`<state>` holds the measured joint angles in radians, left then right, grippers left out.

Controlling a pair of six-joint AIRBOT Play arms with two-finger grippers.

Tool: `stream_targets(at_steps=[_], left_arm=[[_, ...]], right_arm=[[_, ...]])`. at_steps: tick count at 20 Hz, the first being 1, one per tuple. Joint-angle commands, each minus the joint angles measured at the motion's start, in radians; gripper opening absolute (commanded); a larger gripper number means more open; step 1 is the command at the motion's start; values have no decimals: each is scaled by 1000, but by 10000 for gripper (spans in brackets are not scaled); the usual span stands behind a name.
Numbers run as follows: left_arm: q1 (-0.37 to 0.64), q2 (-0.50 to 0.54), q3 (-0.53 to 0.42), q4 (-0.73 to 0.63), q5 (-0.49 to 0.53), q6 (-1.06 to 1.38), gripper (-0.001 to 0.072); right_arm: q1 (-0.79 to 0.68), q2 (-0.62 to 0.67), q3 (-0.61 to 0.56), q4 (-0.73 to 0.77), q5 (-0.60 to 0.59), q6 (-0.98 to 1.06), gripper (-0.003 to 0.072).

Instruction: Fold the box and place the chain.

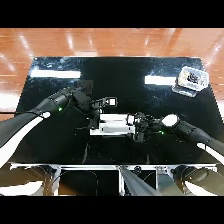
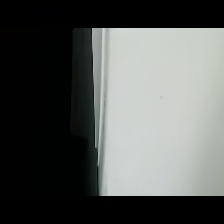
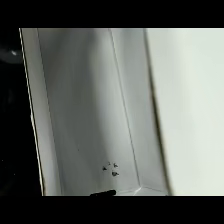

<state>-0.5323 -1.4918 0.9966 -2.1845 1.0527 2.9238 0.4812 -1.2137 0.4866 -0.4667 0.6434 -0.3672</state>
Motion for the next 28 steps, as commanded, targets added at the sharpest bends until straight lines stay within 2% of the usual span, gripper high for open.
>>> stream_targets(at_steps=[1, 11, 12, 13, 23, 26, 27, 28], left_arm=[[-1, -1, 0, 3, -2, 0, 21], [-1, -1, 0, 3, -1, 0, 21], [-1, -1, 0, 2, -1, 0, 21], [-1, -1, 0, 2, -1, 0, 21], [-1, 0, 1, -27, 2, 0, 33], [-1, 0, 20, -27, 38, -19, 321], [-1, 1, 32, -26, 45, -53, 370], [0, 1, 43, -26, 47, -73, 456]], right_arm=[[1, -1, 1, 2, 0, 1, 674], [1, -1, 2, -4, 8, 0, 674], [1, -1, 2, -9, 10, 0, 606], [1, -1, 2, -10, 12, -1, 477], [1, -1, 2, -6, 10, 0, 473], [1, -1, 2, -5, 8, 1, 472], [1, -1, 2, -5, 8, 1, 472], [1, -1, 1, -5, 8, 1, 472]])
